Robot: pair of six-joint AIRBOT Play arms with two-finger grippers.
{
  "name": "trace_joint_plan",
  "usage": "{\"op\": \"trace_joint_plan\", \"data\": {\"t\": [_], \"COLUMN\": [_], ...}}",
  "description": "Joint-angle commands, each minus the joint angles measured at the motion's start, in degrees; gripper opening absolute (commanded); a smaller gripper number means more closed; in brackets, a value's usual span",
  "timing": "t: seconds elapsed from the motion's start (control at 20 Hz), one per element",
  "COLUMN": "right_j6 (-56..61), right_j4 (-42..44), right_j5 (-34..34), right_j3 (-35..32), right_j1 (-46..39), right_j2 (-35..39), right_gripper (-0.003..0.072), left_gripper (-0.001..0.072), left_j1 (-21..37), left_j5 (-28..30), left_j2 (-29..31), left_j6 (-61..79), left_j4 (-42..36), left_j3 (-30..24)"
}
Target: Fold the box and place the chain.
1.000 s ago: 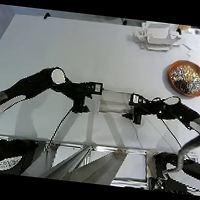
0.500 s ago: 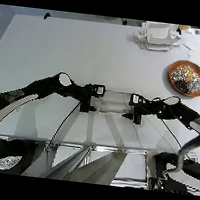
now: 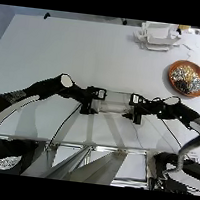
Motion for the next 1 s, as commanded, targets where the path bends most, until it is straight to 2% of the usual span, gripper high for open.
{"op": "trace_joint_plan", "data": {"t": [0.0, 0.2, 0.55, 0.95], "right_j6": [0.02, 0.02, 0.02, 0.02], "right_j4": [0.02, 0.02, 0.00, 0.02], "right_j5": [0.00, 0.00, 0.00, 0.00], "right_j3": [-0.02, -0.02, -0.02, -0.02], "right_j1": [0.00, 0.00, 0.00, 0.00], "right_j2": [0.02, 0.02, 0.02, 0.02], "right_gripper": [0.0479, 0.0479, 0.0479, 0.0479], "left_gripper": [0.0703, 0.0703, 0.0705, 0.0696], "left_j1": [-0.13, -0.17, -0.44, -2.51], "left_j5": [-0.57, -0.98, 1.64, 3.19], "left_j2": [-0.04, 0.02, 0.42, -1.05], "left_j6": [-0.09, -0.02, -0.02, -0.04], "left_j4": [-0.31, -0.52, -4.87, -5.79], "left_j3": [-0.02, -1.03, -1.68, -1.68]}}
